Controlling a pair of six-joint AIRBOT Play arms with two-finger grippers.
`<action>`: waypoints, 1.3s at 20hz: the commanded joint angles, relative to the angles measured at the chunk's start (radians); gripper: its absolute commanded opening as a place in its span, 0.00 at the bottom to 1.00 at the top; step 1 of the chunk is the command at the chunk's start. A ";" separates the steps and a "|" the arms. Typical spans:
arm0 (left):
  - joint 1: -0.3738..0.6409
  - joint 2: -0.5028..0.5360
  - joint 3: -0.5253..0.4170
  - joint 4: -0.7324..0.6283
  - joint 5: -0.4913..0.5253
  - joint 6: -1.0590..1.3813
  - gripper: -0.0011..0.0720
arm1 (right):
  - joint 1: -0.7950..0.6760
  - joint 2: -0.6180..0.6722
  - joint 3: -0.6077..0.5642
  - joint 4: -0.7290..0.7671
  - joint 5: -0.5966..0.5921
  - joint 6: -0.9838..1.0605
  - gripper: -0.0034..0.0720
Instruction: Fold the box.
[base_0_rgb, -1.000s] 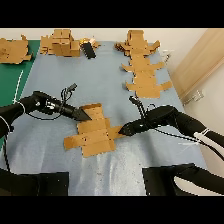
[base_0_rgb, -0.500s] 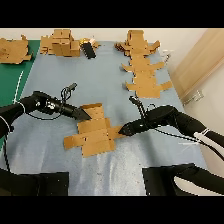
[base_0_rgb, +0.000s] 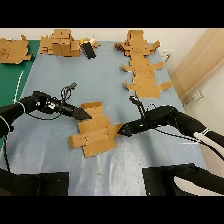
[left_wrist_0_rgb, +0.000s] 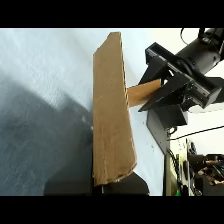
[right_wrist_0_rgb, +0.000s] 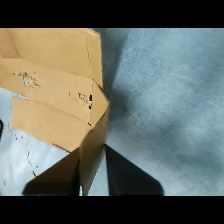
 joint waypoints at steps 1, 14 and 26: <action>0.000 0.000 0.012 -0.095 -0.014 -0.002 0.03 | -0.004 0.001 0.010 -0.071 0.127 0.109 0.38; -0.241 0.106 0.049 -0.053 0.157 0.222 0.03 | -0.229 0.091 0.232 -0.434 0.089 0.618 0.35; -0.127 0.073 0.050 -0.069 0.101 0.210 0.03 | -0.159 0.087 0.231 -0.400 0.085 0.618 0.08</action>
